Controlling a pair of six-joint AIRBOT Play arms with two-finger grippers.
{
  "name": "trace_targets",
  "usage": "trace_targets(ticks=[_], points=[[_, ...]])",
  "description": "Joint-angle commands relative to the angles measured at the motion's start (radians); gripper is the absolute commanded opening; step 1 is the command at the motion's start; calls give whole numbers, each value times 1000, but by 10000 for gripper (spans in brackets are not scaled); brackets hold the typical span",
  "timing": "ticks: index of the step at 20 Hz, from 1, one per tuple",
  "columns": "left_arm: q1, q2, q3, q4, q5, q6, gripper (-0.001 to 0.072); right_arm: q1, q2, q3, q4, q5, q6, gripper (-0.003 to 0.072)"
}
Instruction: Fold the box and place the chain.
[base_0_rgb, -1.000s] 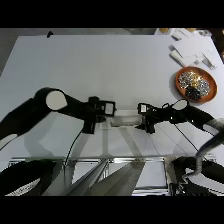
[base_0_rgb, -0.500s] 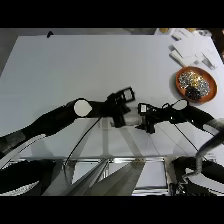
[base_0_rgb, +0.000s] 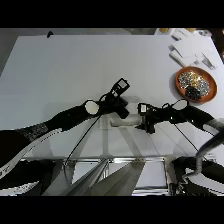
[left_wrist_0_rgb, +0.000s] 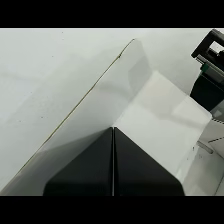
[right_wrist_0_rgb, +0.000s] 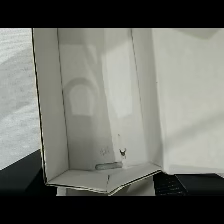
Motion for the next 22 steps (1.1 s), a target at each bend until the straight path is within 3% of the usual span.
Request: trace_targets(ticks=[1, 3, 6, 9, 12, 14, 18, 19, 21, 22], points=[[0, 32, 1, 42, -1, -16, 7, 0, 1, 0, 0, 0, 0, 344], [14, 97, 1, 109, -60, -19, 7, 0, 1, 0, 0, 0, 0, 344], [74, 239, 1, 222, -269, -20, 9, 0, 1, 0, 0, -1, 0, 344], [119, 344, 1, 512, -569, -39, 9, 0, 1, 0, 0, -1, 0, 344], [124, 330, 1, 731, -793, -119, 9, 0, 1, 0, 0, -1, 0, 344], [124, 291, 1, 752, -827, -124, 8, 0, 1, 0, 0, -1, 0, 344], [150, 213, -4, 743, -781, -108, 12, 0, 1, 0, 0, -1, 0, 344], [170, 201, -13, 740, -784, -89, 44, 1, 1, 0, 0, 0, 0, 344], [220, 193, -45, 730, -782, -42, 179, 0, 1, 0, 0, -1, 0, 344], [248, 193, -66, 713, -782, 11, 184, 0, 1, 0, 0, -1, 0, 344]])
